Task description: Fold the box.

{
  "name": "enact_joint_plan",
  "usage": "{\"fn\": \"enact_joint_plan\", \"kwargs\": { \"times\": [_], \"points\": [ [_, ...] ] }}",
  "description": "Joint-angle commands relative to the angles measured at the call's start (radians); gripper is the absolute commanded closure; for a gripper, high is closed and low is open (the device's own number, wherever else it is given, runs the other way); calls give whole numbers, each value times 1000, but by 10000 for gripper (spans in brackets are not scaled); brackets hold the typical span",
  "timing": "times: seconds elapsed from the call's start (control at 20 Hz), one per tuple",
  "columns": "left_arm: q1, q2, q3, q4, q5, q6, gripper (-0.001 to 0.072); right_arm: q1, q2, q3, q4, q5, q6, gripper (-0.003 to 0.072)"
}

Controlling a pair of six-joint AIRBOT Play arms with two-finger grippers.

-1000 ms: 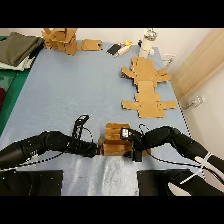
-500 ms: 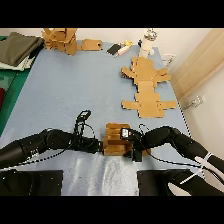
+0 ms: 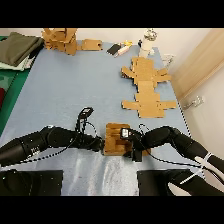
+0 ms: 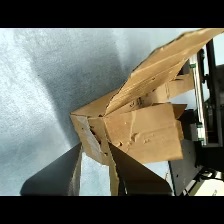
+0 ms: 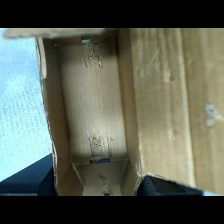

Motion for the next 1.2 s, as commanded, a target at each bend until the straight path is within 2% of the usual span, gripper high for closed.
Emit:
{"fn": "enact_joint_plan", "kwargs": {
  "times": [0.0,0.3,0.5,0.55,0.6,0.7,1.15],
  "points": [
    [1,-2,3,10,-10,2,434,1,1,0,0,0,1,191],
    [93,-2,8,32,-125,-5,435,1,1,0,0,0,1,191],
    [92,-2,48,29,-152,12,433,1,1,0,0,0,1,191],
    [91,-2,57,19,-156,30,372,1,1,0,0,0,1,191],
    [91,-2,64,11,-161,31,255,1,1,0,0,0,1,191],
    [91,-3,70,-6,-170,62,262,1,1,0,0,0,1,191],
    [55,-24,70,-39,-74,35,258,1,1,0,0,0,1,191]
  ]
}}
